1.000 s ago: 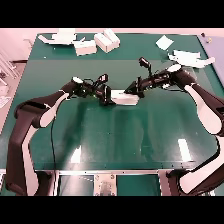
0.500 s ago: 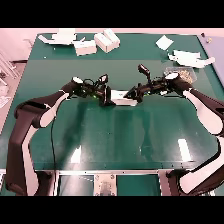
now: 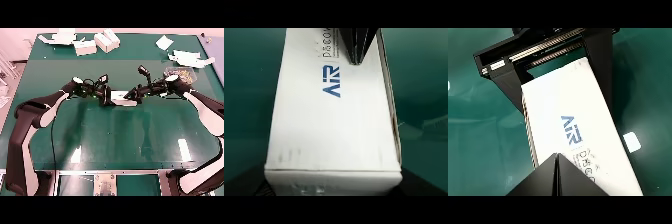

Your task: Fold the box and place the chain.

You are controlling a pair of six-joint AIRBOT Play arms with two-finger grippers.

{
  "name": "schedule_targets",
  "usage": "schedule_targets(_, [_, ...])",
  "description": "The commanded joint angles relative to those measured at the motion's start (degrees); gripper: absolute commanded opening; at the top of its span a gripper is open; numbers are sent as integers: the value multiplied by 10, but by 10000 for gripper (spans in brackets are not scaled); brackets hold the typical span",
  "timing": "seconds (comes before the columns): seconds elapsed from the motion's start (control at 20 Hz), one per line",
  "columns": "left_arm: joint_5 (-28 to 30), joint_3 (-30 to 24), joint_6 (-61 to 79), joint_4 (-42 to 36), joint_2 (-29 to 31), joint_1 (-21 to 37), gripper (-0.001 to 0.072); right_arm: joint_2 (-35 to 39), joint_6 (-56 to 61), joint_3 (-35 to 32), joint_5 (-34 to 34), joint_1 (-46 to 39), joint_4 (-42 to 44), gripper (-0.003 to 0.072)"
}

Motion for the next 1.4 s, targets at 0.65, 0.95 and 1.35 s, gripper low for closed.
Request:
schedule_targets(0.65, [4, 0, 2, -1, 0, 1, 345, 224, 137, -17, -29, -44, 7, 3])
schedule_targets(0.95, [1, 0, 2, -10, 0, 1, 346, 411, 156, -164, -79, -170, 3, 4])
schedule_targets(1.35, [-3, 0, 2, -19, 0, 1, 346, 483, 150, -300, -89, -271, -3, 5])
